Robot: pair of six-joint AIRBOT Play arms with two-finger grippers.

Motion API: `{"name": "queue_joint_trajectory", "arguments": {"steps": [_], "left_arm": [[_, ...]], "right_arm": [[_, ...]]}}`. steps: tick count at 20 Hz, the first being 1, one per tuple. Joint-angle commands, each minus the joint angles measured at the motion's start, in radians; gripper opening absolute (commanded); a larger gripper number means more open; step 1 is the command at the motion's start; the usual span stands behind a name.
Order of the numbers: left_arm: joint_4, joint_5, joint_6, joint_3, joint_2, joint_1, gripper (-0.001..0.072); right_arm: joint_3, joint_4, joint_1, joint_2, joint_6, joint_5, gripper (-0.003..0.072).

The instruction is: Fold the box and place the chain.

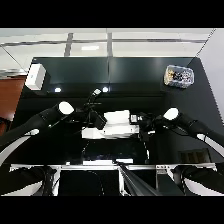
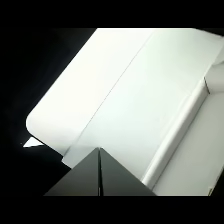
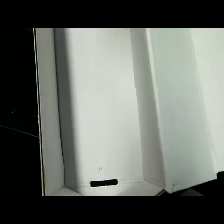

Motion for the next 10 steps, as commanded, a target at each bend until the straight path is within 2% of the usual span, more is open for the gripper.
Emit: {"name": "queue_joint_trajectory", "arguments": {"steps": [1,3,6,10], "left_arm": [[0.045,-0.081,0.014,0.034,0.008,0.035,0.0023],[0.111,-0.132,-0.014,0.072,0.072,0.076,0.0022],[0.233,-0.154,-0.129,0.076,0.225,0.137,0.0022],[0.245,-0.245,-0.087,-0.012,0.377,0.167,0.0023]], "right_arm": [[0.000,0.003,0.000,0.000,0.002,-0.006,0.0057],[0.000,0.003,0.000,0.000,0.003,-0.007,0.0057],[0.000,0.012,0.000,0.000,0.019,-0.031,0.0056],[0.000,0.025,0.000,0.000,0.039,-0.059,0.0057]]}}
